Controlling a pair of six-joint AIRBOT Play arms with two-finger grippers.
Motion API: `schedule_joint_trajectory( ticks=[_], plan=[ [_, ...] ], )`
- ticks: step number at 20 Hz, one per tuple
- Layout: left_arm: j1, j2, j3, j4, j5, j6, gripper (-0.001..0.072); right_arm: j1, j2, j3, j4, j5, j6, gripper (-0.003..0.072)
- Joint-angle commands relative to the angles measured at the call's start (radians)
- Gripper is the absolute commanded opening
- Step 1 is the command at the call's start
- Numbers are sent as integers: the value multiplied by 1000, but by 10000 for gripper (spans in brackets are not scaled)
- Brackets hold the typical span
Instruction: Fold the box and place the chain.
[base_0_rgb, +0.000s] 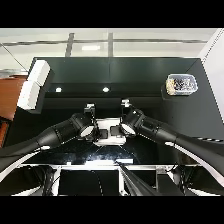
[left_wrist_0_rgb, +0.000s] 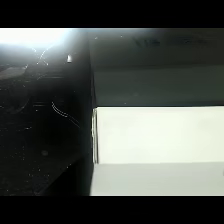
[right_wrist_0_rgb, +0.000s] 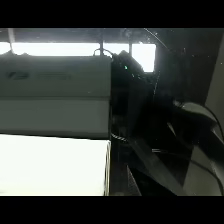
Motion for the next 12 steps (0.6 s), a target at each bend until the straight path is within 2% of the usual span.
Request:
schedule_joint_trajectory(
  ticks=[1,4,7,12],
  plan=[
    [0,0,0,0,-3,0,28,0,43,1,1,6,-61,383],
    [0,0,0,1,-16,0,28,-3,120,1,-10,37,-149,383],
    [0,0,0,1,-18,0,28,-13,242,1,-55,126,-279,383],
    [0,0,0,2,-18,0,28,-66,483,0,-325,284,-307,382]
  ],
)
